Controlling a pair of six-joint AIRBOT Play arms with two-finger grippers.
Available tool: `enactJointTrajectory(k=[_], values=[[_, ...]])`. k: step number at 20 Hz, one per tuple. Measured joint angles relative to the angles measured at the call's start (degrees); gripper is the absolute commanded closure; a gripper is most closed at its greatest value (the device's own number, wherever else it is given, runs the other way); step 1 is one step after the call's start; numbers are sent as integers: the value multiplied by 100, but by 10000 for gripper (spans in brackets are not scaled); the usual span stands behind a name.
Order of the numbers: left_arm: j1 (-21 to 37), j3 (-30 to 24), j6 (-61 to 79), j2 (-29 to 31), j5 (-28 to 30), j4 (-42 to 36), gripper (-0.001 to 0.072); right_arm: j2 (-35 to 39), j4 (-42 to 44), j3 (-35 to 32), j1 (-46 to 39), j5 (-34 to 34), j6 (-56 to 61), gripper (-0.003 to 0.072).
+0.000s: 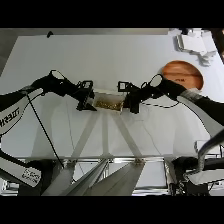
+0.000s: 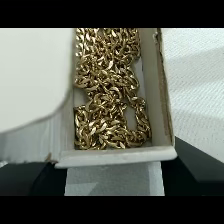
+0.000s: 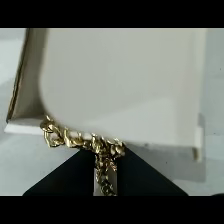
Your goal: Fold the box and place the chain.
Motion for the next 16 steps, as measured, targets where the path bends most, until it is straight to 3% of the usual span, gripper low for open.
enactJointTrajectory(k=[8, 13, 16], values=[[0, 0, -2, 0, 0, 2, 653, 927, -1237, 2, 81, 221, 2011, 677], [0, 0, -2, 0, 0, 2, 653, 1545, -905, 164, 437, 310, 2345, 676], [4, 0, -11, 0, 2, 2, 653, 1652, -428, 398, 664, -31, 2422, 676]])
